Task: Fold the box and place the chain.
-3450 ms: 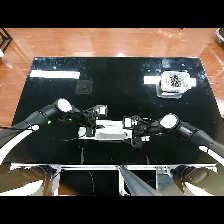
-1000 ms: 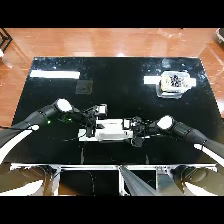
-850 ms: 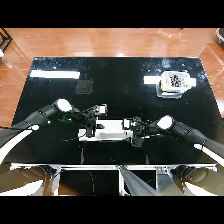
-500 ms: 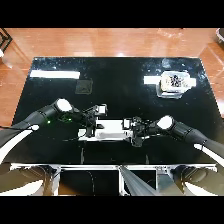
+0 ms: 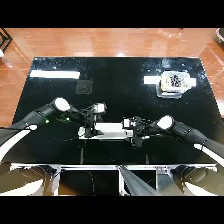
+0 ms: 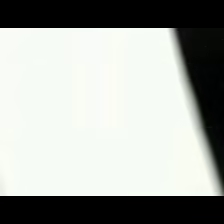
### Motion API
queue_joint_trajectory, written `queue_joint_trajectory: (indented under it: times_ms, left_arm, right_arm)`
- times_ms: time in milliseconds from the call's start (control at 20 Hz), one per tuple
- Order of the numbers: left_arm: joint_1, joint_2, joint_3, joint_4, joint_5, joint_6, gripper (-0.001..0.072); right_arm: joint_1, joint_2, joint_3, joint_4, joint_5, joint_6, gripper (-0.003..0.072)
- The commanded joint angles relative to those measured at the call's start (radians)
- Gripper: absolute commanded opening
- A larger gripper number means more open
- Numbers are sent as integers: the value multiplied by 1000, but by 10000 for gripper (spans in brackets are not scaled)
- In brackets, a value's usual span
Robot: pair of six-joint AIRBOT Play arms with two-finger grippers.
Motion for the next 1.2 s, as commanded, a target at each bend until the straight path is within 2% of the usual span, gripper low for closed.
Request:
queue_joint_trajectory:
  times_ms: [0, 200, 300, 350, 400, 450, 500, 600, 750, 900, 1000, 1150]
  left_arm:
    - [51, 47, 1, 19, -13, -93, 633]
    - [155, 159, 1, 85, -93, -277, 632]
    - [219, 219, 1, 72, -168, -478, 598]
    - [256, 247, 6, 56, -231, -588, 510]
    - [290, 267, 16, 50, -307, -657, 341]
    - [323, 283, 24, 41, -395, -687, 59]
    - [347, 294, 26, 32, -470, -690, 16]
    - [352, 314, 2, 39, -555, -724, 14]
    - [265, 369, -116, 18, -460, -747, 14]
    - [151, 442, -229, -165, -326, -703, 14]
    - [66, 500, -269, -245, -156, -670, 14]
    - [-61, 515, -272, -249, 206, -661, 16]
  right_arm:
    - [0, 0, 0, 0, 3, 0, 429]
    - [0, 0, 0, 0, 3, 0, 430]
    - [0, 0, 0, 0, 3, 0, 429]
    - [0, 0, 0, 0, 4, 0, 429]
    - [0, 0, 0, 0, 3, 0, 429]
    - [0, 0, 0, 0, 3, 0, 430]
    - [0, 0, 0, 0, 3, 0, 429]
    - [0, 0, 0, 0, 3, 0, 429]
    - [0, 0, 0, 0, 3, 0, 429]
    - [0, 0, 0, 0, 3, 0, 430]
    - [0, 0, 0, 0, 3, 0, 429]
    - [0, 0, 0, 0, 3, 0, 430]
